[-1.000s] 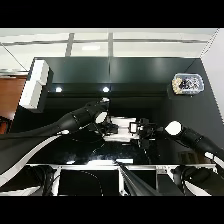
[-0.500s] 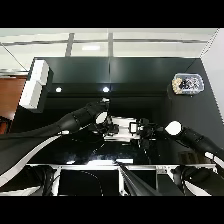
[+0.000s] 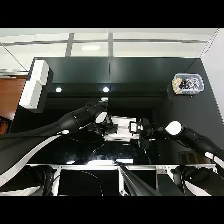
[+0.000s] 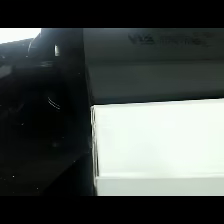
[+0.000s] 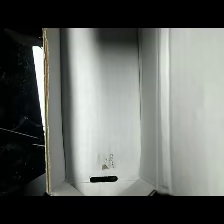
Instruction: Fold the box and place the chain.
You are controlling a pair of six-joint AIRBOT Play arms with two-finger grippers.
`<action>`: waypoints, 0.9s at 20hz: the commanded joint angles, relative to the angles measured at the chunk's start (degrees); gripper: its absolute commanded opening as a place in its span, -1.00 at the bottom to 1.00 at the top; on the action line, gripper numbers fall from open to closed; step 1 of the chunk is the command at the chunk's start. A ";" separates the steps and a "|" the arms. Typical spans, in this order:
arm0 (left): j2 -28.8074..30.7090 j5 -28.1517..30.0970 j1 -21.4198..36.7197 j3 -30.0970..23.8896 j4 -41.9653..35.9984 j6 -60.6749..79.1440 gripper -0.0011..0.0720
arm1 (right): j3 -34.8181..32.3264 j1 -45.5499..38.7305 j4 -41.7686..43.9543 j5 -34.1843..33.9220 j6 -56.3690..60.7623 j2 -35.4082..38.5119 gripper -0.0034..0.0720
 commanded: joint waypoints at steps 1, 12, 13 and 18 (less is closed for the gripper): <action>0.02 0.33 -0.04 0.07 -0.11 0.37 -0.91 | 0.04 -0.02 -0.15 0.04 -0.28 0.00 0.23; 0.39 -1.64 1.01 1.25 2.23 0.55 -0.91 | 1.49 -1.92 -7.39 7.37 7.17 4.90 0.86; 0.33 -1.66 1.01 1.20 2.62 0.52 -0.91 | 1.49 -2.29 -8.31 7.85 7.39 5.62 0.86; -0.66 -1.42 0.94 1.18 3.32 0.24 -0.91 | 1.44 -2.40 -9.44 7.50 7.23 5.88 0.86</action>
